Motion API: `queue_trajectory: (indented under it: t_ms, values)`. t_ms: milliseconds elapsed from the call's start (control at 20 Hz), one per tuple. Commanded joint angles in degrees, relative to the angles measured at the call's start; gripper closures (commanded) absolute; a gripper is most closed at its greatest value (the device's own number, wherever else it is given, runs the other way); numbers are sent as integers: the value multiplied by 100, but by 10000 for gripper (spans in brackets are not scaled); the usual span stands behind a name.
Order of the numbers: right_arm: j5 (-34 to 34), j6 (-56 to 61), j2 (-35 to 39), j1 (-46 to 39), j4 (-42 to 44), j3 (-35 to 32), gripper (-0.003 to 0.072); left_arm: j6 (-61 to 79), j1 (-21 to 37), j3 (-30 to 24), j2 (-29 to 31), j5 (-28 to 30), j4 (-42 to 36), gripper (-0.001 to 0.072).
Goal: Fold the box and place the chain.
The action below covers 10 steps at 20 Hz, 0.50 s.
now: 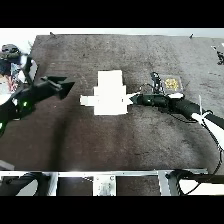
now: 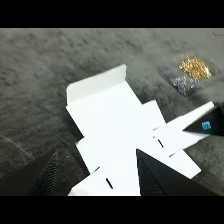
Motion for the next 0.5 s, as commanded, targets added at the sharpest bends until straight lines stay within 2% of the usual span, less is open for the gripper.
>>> queue_trajectory:
  t_ms: [0,150,250,450]
  values:
    - [-7,-26,-2,4,4,-2,680,-1193,-55,1567,-1670,-638,1390,181]
    - [17,-131,-2,7,7,-2,680,-2153,-363,2986,-2874,-1285,2354,181]
    - [-11,-131,-2,7,7,-2,679,-3027,-549,3956,-3620,-1510,2920,181]
    - [-24,-136,-2,7,7,-2,680,-3847,-588,5799,-4946,-2618,3132,181]
